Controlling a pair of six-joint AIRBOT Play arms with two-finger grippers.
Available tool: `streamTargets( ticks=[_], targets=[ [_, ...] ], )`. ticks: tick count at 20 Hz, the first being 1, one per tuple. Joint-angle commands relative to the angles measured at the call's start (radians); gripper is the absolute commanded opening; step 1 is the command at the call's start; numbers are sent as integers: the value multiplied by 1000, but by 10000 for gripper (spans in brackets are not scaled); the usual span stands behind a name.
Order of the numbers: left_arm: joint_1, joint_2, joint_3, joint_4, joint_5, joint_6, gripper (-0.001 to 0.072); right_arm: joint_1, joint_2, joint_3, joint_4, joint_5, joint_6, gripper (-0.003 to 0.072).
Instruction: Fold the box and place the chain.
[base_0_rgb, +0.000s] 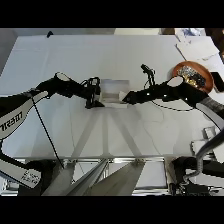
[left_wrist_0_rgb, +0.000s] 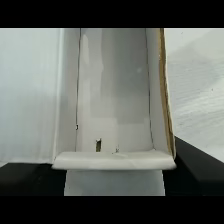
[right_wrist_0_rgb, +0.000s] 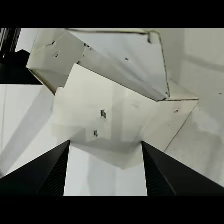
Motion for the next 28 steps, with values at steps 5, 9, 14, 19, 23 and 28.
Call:
streamTargets(
  ticks=[5,9,14,19,23,28],
  targets=[
    [0,0,0,-4,-5,0,221,62,0,0,-164,-161,199,504],
    [0,0,0,-4,-5,0,221,67,1,0,-184,-183,230,504],
    [0,0,0,-4,-5,0,221,90,1,0,-185,-275,275,504],
    [0,0,0,-4,-5,0,221,163,0,8,-365,-333,442,503],
    [0,0,0,-4,-5,0,221,204,0,43,-612,-317,702,498],
    [0,0,0,-4,-5,0,221,256,0,87,-837,-286,958,465]
  ],
)
